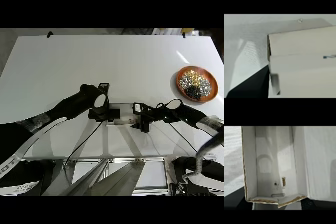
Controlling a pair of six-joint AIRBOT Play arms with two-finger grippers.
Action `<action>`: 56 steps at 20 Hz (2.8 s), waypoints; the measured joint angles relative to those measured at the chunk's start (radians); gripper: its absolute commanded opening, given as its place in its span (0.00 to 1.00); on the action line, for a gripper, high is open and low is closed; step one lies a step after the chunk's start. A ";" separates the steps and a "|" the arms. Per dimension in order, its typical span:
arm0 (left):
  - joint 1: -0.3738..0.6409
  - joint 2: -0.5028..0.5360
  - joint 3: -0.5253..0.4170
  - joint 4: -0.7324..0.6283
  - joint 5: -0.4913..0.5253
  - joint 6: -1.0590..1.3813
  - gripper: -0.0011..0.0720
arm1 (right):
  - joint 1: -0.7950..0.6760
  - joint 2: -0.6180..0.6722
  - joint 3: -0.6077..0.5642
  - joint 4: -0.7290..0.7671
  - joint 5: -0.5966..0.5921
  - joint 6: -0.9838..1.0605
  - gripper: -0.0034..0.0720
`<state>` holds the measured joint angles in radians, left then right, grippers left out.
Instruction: Fold the box and place the chain.
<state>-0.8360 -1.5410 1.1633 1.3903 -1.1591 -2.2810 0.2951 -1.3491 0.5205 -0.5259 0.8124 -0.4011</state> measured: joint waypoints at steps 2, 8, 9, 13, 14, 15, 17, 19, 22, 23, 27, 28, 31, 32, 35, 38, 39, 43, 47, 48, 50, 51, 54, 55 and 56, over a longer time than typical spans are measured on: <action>-0.015 -0.038 0.038 0.038 -0.051 -0.035 0.41 | 0.000 0.000 0.000 0.000 0.000 0.000 0.58; -0.035 -0.087 0.075 0.081 -0.087 -0.091 0.38 | 0.000 0.000 0.000 0.000 0.000 0.000 0.58; -0.036 -0.089 0.077 0.084 -0.080 -0.095 0.38 | 0.000 0.000 0.000 0.000 0.000 0.000 0.58; -0.036 -0.094 0.079 0.089 -0.066 -0.103 0.37 | 0.000 0.000 0.000 0.000 0.000 0.000 0.58; -0.035 -0.095 0.079 0.089 -0.063 -0.103 0.38 | 0.000 0.000 0.000 0.000 0.000 0.000 0.58; -0.033 -0.095 0.079 0.088 -0.060 -0.102 0.38 | 0.000 0.000 0.000 0.000 0.000 0.000 0.58; -0.027 -0.095 0.079 0.080 -0.058 -0.085 0.38 | 0.000 0.000 0.000 0.000 0.000 0.000 0.58; -0.020 -0.095 0.077 0.072 -0.070 -0.067 0.38 | 0.000 0.000 0.000 0.000 0.000 0.000 0.58; -0.013 -0.087 0.060 0.063 -0.078 -0.047 0.38 | 0.000 0.000 0.000 0.000 0.000 0.000 0.58; -0.011 -0.080 0.050 0.060 -0.077 -0.041 0.38 | 0.000 0.000 0.000 0.000 0.000 0.000 0.58; 0.001 -0.048 0.010 0.047 -0.047 -0.027 0.38 | 0.000 0.000 0.000 0.000 0.000 0.000 0.58; 0.003 -0.044 0.002 0.042 -0.038 -0.025 0.38 | 0.000 0.000 0.000 0.000 0.000 0.000 0.58; 0.006 -0.041 -0.017 0.018 -0.001 -0.017 0.36 | 0.000 0.000 0.000 0.000 0.000 0.000 0.58; 0.007 -0.042 -0.021 0.002 0.022 -0.014 0.25 | 0.000 0.000 0.000 0.000 0.000 0.000 0.58; 0.007 -0.045 -0.026 -0.010 0.048 -0.007 0.19 | 0.000 0.000 0.000 0.000 0.000 -0.001 0.58; 0.007 -0.046 -0.028 -0.001 0.048 -0.007 0.02 | 0.000 0.000 0.000 0.000 0.000 -0.001 0.58; 0.007 -0.047 -0.029 0.004 0.046 -0.009 0.02 | 0.000 0.000 0.000 0.001 0.000 0.001 0.58; 0.007 -0.047 -0.028 0.013 0.041 -0.007 0.04 | 0.000 0.000 0.000 0.001 0.000 0.002 0.58; 0.007 -0.048 -0.029 0.024 0.031 0.000 0.25 | 0.000 0.000 0.000 -0.001 0.000 -0.003 0.58; 0.007 -0.048 -0.029 0.024 0.031 0.000 0.25 | 0.000 0.000 0.000 -0.001 0.000 -0.002 0.58; 0.007 -0.048 -0.029 0.024 0.030 -0.002 0.25 | 0.000 0.000 0.000 0.000 0.000 -0.002 0.58; 0.007 -0.048 -0.029 0.025 0.030 -0.003 0.25 | 0.000 0.000 0.000 0.000 0.000 -0.001 0.58; 0.003 -0.057 -0.029 0.030 0.029 -0.003 0.25 | 0.000 0.000 0.000 0.000 0.000 0.000 0.58; 0.002 -0.061 -0.028 0.032 0.029 -0.003 0.21 | 0.000 0.000 0.000 0.000 0.000 0.000 0.58; 0.000 -0.064 -0.028 0.031 0.027 -0.004 0.15 | 0.000 0.000 0.000 0.000 0.000 0.000 0.58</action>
<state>-0.8360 -1.6054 1.1355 1.4216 -1.1316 -2.2848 0.2951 -1.3495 0.5205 -0.5262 0.8124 -0.4015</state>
